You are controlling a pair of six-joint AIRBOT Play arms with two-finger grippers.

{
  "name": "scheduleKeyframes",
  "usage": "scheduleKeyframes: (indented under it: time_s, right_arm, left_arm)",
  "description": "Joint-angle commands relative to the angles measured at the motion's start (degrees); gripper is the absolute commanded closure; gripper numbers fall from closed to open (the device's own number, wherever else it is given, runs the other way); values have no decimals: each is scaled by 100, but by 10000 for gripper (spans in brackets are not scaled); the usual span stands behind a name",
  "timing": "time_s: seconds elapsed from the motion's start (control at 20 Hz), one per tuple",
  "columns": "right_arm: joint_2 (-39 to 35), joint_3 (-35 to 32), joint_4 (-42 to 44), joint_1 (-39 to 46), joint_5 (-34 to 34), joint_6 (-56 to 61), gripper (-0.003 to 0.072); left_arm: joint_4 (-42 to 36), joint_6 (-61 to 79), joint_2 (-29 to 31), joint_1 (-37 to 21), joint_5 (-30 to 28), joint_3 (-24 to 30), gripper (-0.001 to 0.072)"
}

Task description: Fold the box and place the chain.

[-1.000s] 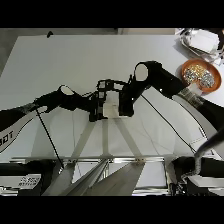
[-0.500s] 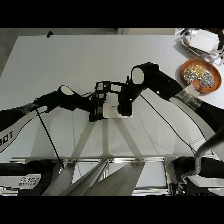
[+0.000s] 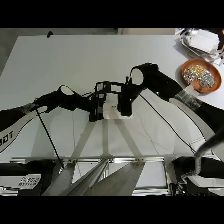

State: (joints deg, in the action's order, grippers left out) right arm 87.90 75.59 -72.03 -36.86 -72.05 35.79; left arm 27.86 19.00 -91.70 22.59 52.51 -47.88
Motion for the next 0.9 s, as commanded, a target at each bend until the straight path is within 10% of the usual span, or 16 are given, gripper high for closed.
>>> scheduleKeyframes:
  time_s: [0.0,0.3,0.85]
  right_arm:
    - [2,-2,2,-9,-90,4,466]
    - [2,-2,-55,-9,-817,50,465]
    - [-129,-2,-643,-9,-203,345,417]
  left_arm:
    - [2,2,0,2,0,2,528]
    - [2,2,0,2,0,2,528]
    - [2,4,0,2,0,2,528]
